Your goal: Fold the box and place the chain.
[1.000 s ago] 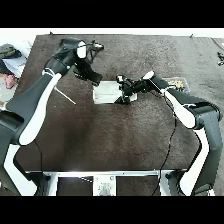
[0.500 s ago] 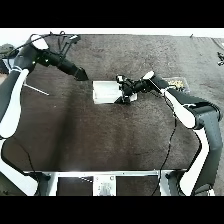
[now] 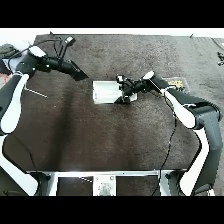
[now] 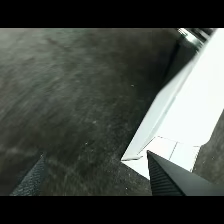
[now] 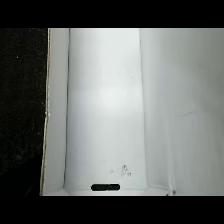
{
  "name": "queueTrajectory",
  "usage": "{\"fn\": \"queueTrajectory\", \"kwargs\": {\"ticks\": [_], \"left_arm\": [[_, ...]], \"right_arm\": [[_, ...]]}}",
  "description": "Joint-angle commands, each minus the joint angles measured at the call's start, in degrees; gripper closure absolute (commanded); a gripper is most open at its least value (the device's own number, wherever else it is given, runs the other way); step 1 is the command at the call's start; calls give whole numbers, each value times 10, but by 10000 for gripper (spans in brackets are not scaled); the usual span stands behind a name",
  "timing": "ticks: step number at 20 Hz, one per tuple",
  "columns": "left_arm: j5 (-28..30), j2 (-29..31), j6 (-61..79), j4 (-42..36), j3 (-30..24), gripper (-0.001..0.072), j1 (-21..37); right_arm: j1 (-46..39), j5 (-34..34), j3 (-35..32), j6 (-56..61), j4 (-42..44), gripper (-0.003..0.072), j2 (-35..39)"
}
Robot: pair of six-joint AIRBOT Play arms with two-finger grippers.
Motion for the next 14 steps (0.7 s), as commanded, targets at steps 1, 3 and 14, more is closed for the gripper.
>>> {"fn": "queueTrajectory", "kwargs": {"ticks": [1, 3, 14], "left_arm": [[-32, -45, 161, -64, -1, -2, 2], [-54, -67, 240, -71, -1, -3, 1], [-134, -115, 395, -73, -20, -11, -3]], "right_arm": [[0, 0, 0, 0, 0, 315, 0], [0, 0, 0, 0, 0, 315, 0], [0, 0, 0, 0, 0, 315, 0]]}}
